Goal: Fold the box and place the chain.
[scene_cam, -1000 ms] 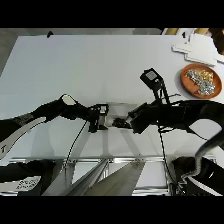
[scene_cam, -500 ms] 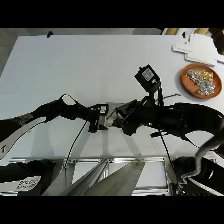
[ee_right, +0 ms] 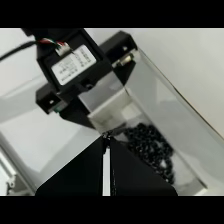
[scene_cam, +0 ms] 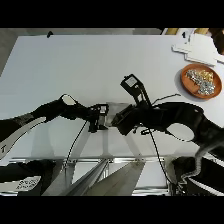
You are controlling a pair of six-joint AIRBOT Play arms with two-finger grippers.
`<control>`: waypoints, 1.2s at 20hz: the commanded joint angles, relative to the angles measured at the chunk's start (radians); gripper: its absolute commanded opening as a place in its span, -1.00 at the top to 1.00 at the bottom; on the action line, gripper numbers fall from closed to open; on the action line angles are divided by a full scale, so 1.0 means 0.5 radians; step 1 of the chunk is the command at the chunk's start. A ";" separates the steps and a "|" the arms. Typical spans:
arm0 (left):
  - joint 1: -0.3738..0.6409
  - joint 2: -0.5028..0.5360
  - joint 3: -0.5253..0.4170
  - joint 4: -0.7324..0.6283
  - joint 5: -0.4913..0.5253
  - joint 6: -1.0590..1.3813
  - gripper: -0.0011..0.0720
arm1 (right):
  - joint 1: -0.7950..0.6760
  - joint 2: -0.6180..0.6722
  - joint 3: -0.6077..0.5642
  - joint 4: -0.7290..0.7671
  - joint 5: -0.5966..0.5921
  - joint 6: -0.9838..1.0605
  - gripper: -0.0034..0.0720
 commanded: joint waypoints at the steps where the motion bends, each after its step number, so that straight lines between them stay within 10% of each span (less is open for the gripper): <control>1: 0.000 0.002 0.002 0.000 0.000 0.000 0.55 | 0.000 -0.166 0.002 -0.012 0.027 0.051 0.86; 5: 0.000 0.002 0.002 0.001 0.000 0.000 0.55 | 0.000 -0.306 0.002 -0.002 0.027 0.100 0.85; 9: 0.000 0.002 0.002 0.000 0.000 0.000 0.55 | -0.015 -0.301 0.013 0.003 0.076 0.099 0.19; 18: 0.000 0.002 0.002 0.001 0.000 0.000 0.55 | -0.465 -0.030 0.233 -0.207 1.041 0.012 0.48; 24: 0.000 0.002 0.002 0.001 0.000 0.000 0.55 | -0.585 0.083 0.066 -0.320 1.097 0.043 0.50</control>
